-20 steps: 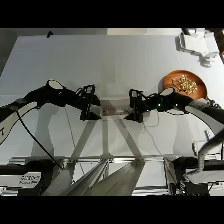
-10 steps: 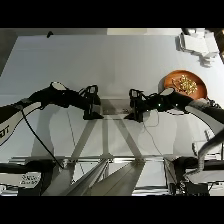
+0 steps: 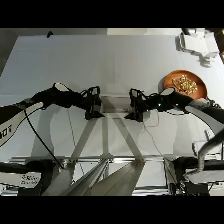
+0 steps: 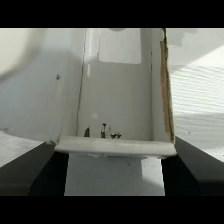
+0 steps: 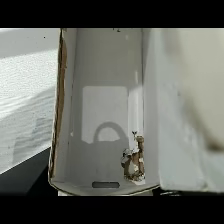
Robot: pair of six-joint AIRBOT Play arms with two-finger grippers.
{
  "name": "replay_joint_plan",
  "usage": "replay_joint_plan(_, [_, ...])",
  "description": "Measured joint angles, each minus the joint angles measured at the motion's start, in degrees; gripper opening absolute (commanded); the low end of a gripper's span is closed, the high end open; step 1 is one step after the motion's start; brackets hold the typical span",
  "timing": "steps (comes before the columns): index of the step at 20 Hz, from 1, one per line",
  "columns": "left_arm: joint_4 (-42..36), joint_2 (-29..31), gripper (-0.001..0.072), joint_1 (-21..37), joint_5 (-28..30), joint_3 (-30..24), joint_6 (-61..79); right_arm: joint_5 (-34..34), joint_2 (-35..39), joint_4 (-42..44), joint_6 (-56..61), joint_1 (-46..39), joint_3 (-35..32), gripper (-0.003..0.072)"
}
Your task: Fold the box and place the chain.
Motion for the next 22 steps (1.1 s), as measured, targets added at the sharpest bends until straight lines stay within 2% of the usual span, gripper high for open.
replay_joint_plan(14, [1.0,0.0,0.0393,0.0,0.5,0.0,-0.1,0.1,0.0,0.0,0.0,0.0,0.0,0.0499])
replay_joint_plan(15, [1.0,0.0,0.0393,0.0,0.6,0.0,-0.1,0.1,0.0,0.0,0.0,0.0,0.0,0.0527])
replay_joint_plan(16, [1.0,0.0,0.0393,0.0,0.6,0.0,-0.1,0.1,0.0,0.1,0.0,0.0,0.0,0.0635])
replay_joint_plan(17, [1.0,0.0,0.0393,0.0,0.8,0.0,-0.1,0.2,0.0,0.0,0.3,0.0,0.0,0.07])
replay_joint_plan(22, [0.9,0.0,0.0393,0.0,0.9,0.0,-0.1,-1.7,2.5,-2.9,1.6,0.0,0.0,0.0699])
